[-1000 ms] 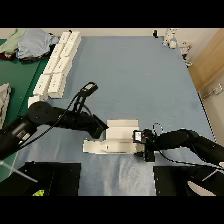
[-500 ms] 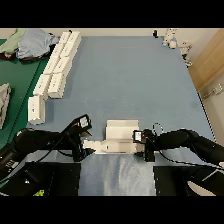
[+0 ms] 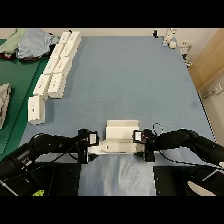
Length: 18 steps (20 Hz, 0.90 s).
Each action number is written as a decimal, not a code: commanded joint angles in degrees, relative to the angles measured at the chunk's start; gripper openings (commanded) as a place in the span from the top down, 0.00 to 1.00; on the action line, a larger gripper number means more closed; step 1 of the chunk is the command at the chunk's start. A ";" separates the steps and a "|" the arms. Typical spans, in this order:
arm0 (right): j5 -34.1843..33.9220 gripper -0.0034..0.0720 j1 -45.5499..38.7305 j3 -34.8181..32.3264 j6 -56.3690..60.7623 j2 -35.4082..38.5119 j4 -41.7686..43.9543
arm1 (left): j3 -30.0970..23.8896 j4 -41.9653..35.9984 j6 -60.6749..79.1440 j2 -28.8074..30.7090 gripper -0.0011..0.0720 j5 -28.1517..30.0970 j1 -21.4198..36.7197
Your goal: Fold the box.
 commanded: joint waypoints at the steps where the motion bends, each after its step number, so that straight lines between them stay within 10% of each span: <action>1: 0.02 0.25 0.02 0.04 0.02 0.02 0.02 | -0.20 -2.60 4.66 -5.29 0.05 5.38 -2.82; 4: 0.02 0.25 0.02 0.02 0.02 0.02 0.02 | 1.11 -3.98 4.66 -8.13 0.09 6.91 -3.54; 6: 0.02 0.25 0.02 0.04 0.02 0.02 0.02 | 2.14 -4.52 4.87 -9.94 0.35 7.23 -3.52; 10: 0.02 0.25 0.02 0.02 0.00 0.02 0.02 | 4.31 -5.77 4.92 -13.73 0.36 5.95 -4.04; 12: 0.02 0.25 0.02 0.04 0.00 0.00 0.02 | 5.29 -6.03 6.05 -14.73 0.79 5.79 -5.31; 13: 0.02 0.25 0.02 0.04 0.00 0.02 0.02 | 5.46 -6.14 6.58 -14.86 0.84 5.90 -5.88; 18: 0.00 0.25 0.02 0.04 0.00 0.02 0.02 | 5.55 -10.67 7.80 -16.02 0.84 7.50 -6.86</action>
